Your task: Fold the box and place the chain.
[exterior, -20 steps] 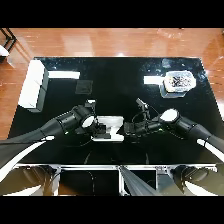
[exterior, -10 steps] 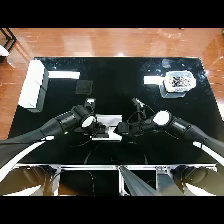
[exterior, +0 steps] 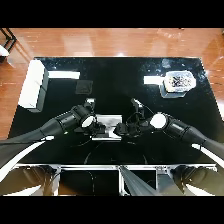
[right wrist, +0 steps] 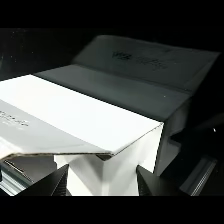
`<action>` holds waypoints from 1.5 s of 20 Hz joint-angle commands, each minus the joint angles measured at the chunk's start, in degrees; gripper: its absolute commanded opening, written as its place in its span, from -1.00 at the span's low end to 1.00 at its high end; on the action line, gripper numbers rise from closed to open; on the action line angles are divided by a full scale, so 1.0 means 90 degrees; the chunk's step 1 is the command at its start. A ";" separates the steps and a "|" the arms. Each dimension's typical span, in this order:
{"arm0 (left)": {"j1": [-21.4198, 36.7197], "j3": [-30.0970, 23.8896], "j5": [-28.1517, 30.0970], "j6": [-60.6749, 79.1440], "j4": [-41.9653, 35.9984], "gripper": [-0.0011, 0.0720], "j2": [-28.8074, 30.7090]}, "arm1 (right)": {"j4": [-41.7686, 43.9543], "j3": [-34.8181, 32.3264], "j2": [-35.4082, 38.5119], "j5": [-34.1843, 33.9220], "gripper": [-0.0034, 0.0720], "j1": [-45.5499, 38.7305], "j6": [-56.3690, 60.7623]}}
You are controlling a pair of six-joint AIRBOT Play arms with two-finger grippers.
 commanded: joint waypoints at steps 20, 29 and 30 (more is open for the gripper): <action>-0.0002 -0.0002 0.0053 -0.0002 -0.0007 -0.90 -0.0005 | -0.2254 0.1032 -0.0002 0.1727 0.35 -0.0015 0.1479; 0.0000 -0.0002 0.0070 -0.0002 -0.0005 -0.90 -0.0005 | -0.2596 0.1047 -0.0124 0.1064 0.34 0.0253 0.2086; 0.0000 -0.0002 0.0070 -0.0002 -0.0005 -0.90 -0.0005 | -0.2613 0.1073 -0.0153 0.1035 0.35 0.0277 0.2110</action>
